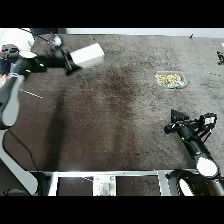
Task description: Fold the box and place the chain.
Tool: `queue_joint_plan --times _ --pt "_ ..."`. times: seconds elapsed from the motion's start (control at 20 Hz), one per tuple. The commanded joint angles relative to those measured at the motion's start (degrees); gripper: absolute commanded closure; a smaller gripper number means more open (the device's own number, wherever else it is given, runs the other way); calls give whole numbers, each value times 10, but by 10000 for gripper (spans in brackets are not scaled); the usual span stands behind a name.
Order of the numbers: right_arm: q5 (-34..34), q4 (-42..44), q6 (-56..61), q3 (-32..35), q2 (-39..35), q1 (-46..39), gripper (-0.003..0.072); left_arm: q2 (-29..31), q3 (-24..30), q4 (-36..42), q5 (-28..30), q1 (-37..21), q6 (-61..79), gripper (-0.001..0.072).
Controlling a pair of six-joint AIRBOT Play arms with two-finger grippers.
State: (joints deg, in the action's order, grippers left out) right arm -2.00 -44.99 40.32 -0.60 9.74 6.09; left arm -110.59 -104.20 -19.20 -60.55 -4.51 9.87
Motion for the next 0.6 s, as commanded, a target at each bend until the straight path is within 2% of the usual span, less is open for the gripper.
queue_joint_plan --times 0.0,0.1,0.3,0.55 --pt "0 0 0 0 0 0 675 50 -1 1 181 -74 -120 701" --pt "0 0 0 0 0 0 675 50 2 -16 240 -123 -200 700" --pt "0 0 0 0 0 0 675 46 44 -95 294 -188 -280 700" --pt "0 0 0 0 0 0 674 21 111 -102 349 -205 -273 699"
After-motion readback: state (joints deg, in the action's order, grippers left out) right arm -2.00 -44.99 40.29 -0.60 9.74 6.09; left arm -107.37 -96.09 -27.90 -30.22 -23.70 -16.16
